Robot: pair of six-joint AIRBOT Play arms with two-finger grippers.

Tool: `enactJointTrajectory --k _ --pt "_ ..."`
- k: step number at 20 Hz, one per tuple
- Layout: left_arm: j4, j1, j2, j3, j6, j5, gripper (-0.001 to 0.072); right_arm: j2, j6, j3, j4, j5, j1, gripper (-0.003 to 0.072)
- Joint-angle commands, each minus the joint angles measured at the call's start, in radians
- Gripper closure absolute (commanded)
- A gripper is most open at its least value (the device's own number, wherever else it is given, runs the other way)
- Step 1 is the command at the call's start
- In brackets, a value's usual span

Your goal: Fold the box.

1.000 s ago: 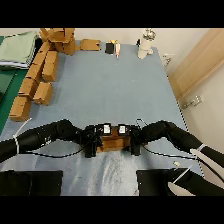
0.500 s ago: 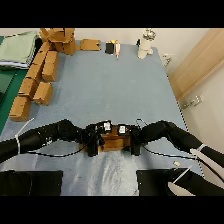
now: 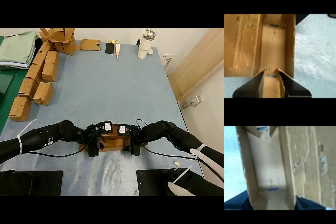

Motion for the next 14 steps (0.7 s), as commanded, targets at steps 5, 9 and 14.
enactJointTrajectory --k 5,9,14 --pt "-0.013 -0.002 -0.001 0.000 0.000 0.005 0.0396 0.000 0.000 0.000 0.000 0.000 0.000 0.0180" --pt "-0.017 -0.002 0.000 0.000 -0.001 0.005 0.0123 0.000 0.000 0.000 0.000 0.000 0.000 0.0179" --pt "-0.015 -0.001 0.000 0.000 -0.001 0.003 0.0123 0.000 0.000 0.000 0.000 0.000 0.000 0.0179"
